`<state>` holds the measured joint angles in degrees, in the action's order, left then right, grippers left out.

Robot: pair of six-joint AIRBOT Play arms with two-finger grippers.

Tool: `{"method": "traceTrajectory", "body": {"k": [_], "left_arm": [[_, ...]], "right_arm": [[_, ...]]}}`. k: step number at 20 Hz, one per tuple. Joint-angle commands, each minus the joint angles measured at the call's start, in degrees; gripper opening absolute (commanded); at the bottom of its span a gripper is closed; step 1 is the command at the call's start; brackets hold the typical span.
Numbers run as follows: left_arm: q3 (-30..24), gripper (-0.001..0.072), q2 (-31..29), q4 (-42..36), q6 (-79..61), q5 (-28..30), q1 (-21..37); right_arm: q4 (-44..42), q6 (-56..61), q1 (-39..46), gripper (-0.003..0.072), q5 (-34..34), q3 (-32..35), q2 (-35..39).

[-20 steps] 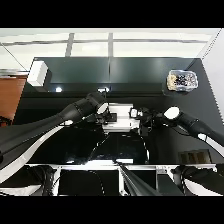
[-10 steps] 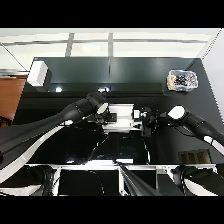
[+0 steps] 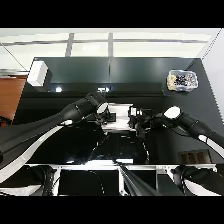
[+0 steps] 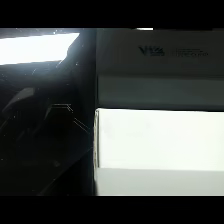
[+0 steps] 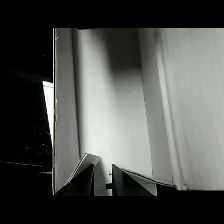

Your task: Fold the box and place the chain.

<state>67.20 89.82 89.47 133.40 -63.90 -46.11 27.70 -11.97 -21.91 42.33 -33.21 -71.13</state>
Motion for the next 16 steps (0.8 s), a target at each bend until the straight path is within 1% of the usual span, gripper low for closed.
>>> {"method": "traceTrajectory", "body": {"k": [1, 3, 4, 5, 6, 7, 8, 9, 10, 11, 12, 13, 14, 15, 16], "left_arm": [[0.0, 0.0028, 0.0, -0.2, 0.2, 0.3, 0.0], [0.0, 0.0028, 0.0, -0.2, 0.2, 0.2, 0.0], [0.0, 0.0028, 0.0, -0.2, 0.2, 0.2, 0.0], [0.0, 0.0029, 0.0, -0.2, 0.2, 0.2, 0.0], [0.0, 0.0028, 0.0, -0.2, 0.2, 0.2, 0.0], [0.0, 0.0028, 0.0, -0.2, 0.2, 0.3, 0.0], [0.0, 0.0028, 0.0, -0.2, 0.2, 0.2, 0.0], [0.0, 0.0028, 0.0, -0.5, 0.2, 0.2, 0.0], [0.0, 0.0029, 0.0, -0.7, 0.2, 0.2, 0.0], [0.0, 0.0028, 0.0, -0.9, 0.2, 0.3, 0.0], [0.0, 0.0029, 0.0, -1.6, 0.2, 0.4, 0.0], [0.0, 0.0028, 0.0, -1.7, 0.2, 0.4, 0.0], [0.0, 0.0028, 0.0, -1.7, 0.2, 0.4, 0.0], [0.0, 0.0028, 0.0, -1.7, 0.2, 0.4, 0.0], [0.0, 0.0029, 0.0, -1.7, 0.2, 0.4, 0.0]], "right_arm": [[-1.6, 1.0, -0.8, 0.0129, -2.0, 0.0, -0.8], [-1.6, 1.4, -0.8, 0.0132, -2.1, 0.0, -0.8], [-1.6, 2.0, -0.8, 0.0259, -2.6, 0.0, -0.8], [-1.6, 2.2, -0.8, 0.0346, -2.9, 0.0, -0.8], [-1.4, 2.2, -0.8, 0.0340, -2.8, 0.0, -0.8], [-1.2, 2.4, -0.8, 0.0220, -2.8, 0.0, -0.8], [-1.3, 2.6, -0.8, 0.0217, -2.8, 0.0, -0.8], [-1.3, 2.7, -0.8, 0.0388, -2.8, 0.0, -0.8], [-1.2, 2.8, -0.8, 0.0381, -2.7, 0.0, -0.8], [-1.1, 3.2, -0.8, 0.0305, -2.7, 0.0, -0.8], [-1.1, 4.2, -0.8, 0.0172, -2.7, 0.0, -0.8], [-1.1, 4.5, -0.8, 0.0173, -2.8, 0.0, -0.8], [-1.0, 4.9, -0.8, 0.0271, -2.8, 0.0, -0.5], [-0.1, 7.7, -0.3, 0.0239, -2.5, 0.0, 0.6], [0.8, 14.4, 0.9, 0.0059, -2.4, 0.0, 2.5]]}}
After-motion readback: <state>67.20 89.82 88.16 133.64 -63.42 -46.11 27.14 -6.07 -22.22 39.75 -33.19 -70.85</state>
